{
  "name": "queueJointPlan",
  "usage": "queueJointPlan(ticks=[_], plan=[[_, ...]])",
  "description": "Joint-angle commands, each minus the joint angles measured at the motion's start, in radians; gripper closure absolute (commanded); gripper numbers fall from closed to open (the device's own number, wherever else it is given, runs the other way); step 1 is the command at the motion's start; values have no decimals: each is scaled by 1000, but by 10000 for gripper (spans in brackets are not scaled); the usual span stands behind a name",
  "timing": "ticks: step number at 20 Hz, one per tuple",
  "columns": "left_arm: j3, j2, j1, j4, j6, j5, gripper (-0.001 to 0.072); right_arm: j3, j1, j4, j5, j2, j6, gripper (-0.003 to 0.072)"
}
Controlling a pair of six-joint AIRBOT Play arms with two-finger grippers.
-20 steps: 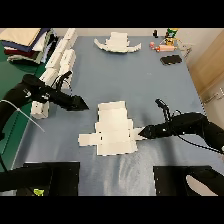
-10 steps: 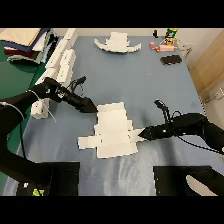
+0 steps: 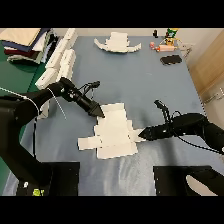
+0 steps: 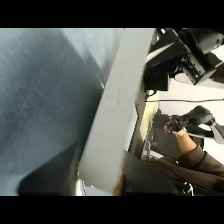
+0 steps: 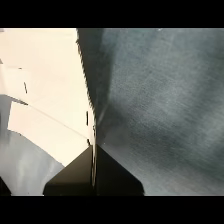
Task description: Fold the box.
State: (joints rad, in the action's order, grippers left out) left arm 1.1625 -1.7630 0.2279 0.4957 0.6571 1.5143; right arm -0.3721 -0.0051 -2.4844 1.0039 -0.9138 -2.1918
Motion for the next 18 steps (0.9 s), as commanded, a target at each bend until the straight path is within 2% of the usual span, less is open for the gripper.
queueJointPlan(ticks=[1,4,5,8,9,11,13,16,18], plan=[[8,-11,14,1,-54,34,584,0,1,0,0,1,0,686],[8,-12,14,0,-97,31,628,1,1,0,2,1,0,686],[8,-11,14,0,-115,31,698,1,1,1,2,1,0,686],[8,-11,14,-3,-119,31,698,-2,1,14,-3,1,0,679],[8,-11,15,-4,-119,31,698,-6,0,28,-8,1,0,644],[16,-11,15,-20,-159,27,700,-29,0,77,-34,1,0,482],[24,6,18,-55,-246,23,702,-75,0,181,-92,1,43,461],[24,83,36,-54,-381,-24,704,-156,0,421,-200,1,300,459],[24,148,55,-42,-438,-64,704,-204,0,566,-229,1,435,453]])
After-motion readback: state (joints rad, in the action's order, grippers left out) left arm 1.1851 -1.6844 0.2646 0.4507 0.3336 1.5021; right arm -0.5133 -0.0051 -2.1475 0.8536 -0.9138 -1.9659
